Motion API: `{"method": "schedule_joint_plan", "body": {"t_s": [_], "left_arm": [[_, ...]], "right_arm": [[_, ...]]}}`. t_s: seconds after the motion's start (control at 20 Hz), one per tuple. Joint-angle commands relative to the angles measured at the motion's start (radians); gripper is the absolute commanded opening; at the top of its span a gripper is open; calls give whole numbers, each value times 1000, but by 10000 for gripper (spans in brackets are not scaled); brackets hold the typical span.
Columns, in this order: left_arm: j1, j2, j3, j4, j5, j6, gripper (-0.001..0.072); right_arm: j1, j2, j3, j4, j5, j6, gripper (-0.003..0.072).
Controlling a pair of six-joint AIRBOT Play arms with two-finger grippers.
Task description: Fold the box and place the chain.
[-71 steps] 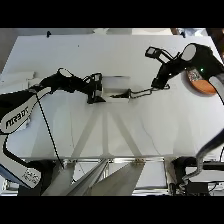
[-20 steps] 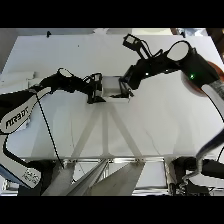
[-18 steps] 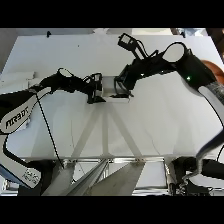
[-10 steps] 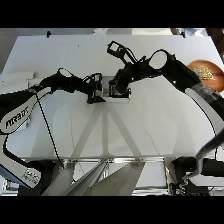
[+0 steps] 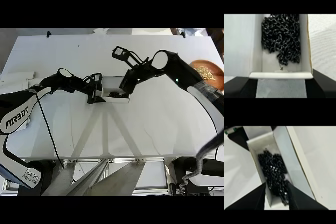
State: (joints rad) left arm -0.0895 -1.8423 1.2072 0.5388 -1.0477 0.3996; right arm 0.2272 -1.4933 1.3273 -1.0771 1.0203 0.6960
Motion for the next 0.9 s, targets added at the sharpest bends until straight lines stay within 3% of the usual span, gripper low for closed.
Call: {"method": "schedule_joint_plan", "body": {"t_s": [0.0,0.1,0.25,0.35,0.4,0.65,0.85], "left_arm": [[0,0,1,0,0,0,162],[0,0,1,0,0,0,162],[0,0,1,0,0,0,162],[0,0,1,0,0,0,162],[0,0,1,0,0,0,162],[0,0,1,0,0,0,162],[0,0,1,0,0,0,162]], "right_arm": [[-104,13,-2,60,140,-144,298],[-192,13,-17,159,175,-284,299],[-269,9,-63,198,121,-453,308],[-290,-11,-90,197,78,-551,363],[-292,-32,-96,198,79,-607,424],[-263,-159,-97,219,77,-814,426],[-239,-217,-97,343,26,-898,444]]}}
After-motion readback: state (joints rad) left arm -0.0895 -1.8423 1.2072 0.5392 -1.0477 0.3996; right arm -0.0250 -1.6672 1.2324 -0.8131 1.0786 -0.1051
